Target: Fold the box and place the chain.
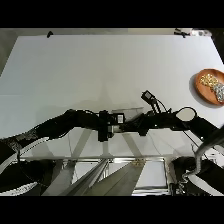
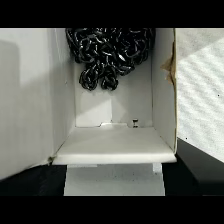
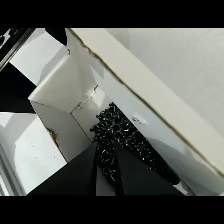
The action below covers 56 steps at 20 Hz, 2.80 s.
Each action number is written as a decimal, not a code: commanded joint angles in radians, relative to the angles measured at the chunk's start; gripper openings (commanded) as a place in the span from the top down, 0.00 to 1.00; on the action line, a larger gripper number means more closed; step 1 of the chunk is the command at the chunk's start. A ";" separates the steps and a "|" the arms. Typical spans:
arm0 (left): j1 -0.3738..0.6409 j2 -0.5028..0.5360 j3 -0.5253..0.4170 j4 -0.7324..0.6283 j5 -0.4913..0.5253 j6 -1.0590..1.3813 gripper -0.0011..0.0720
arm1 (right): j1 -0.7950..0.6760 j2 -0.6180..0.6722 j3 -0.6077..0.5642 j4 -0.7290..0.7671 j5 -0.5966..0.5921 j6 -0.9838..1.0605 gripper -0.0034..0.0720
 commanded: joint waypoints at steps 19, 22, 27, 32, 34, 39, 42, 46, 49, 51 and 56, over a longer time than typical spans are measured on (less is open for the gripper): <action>0.001 0.000 0.001 0.000 0.000 0.000 0.97 | -0.463 0.327 0.000 -0.262 -0.022 0.383 0.94; 0.001 0.000 0.001 0.000 0.000 0.000 0.97 | -0.462 0.245 0.000 -0.245 -0.154 0.377 0.95; 0.001 0.000 0.001 0.000 0.000 0.000 0.97 | -0.462 0.056 0.000 0.108 -0.116 0.104 0.95; 0.000 0.000 0.001 0.000 0.000 0.000 0.97 | -0.462 -0.081 0.000 0.494 0.140 -0.163 0.95; 0.000 0.000 0.001 0.000 0.000 0.000 0.97 | -0.443 -0.100 0.000 0.453 0.157 -0.166 0.95; 0.000 0.000 0.001 0.000 0.000 0.000 0.97 | -0.327 -0.100 0.002 0.357 0.115 -0.165 0.95; 0.000 0.000 0.001 0.000 0.000 0.000 0.97 | -0.294 -0.100 0.014 0.346 0.123 -0.157 0.95; 0.000 0.000 0.001 0.000 0.000 0.000 0.97 | -0.247 -0.100 0.024 0.229 0.151 -0.140 0.95; 0.001 0.000 0.001 0.000 0.000 0.000 0.97 | -0.236 -0.098 0.034 0.083 0.179 -0.105 0.95; 0.000 0.000 0.001 0.000 0.000 0.000 0.97 | -0.236 -0.090 0.047 0.016 0.188 -0.105 0.95; 0.001 0.000 0.001 0.000 0.000 0.000 0.97 | -0.234 -0.001 0.127 -0.048 0.186 -0.120 0.80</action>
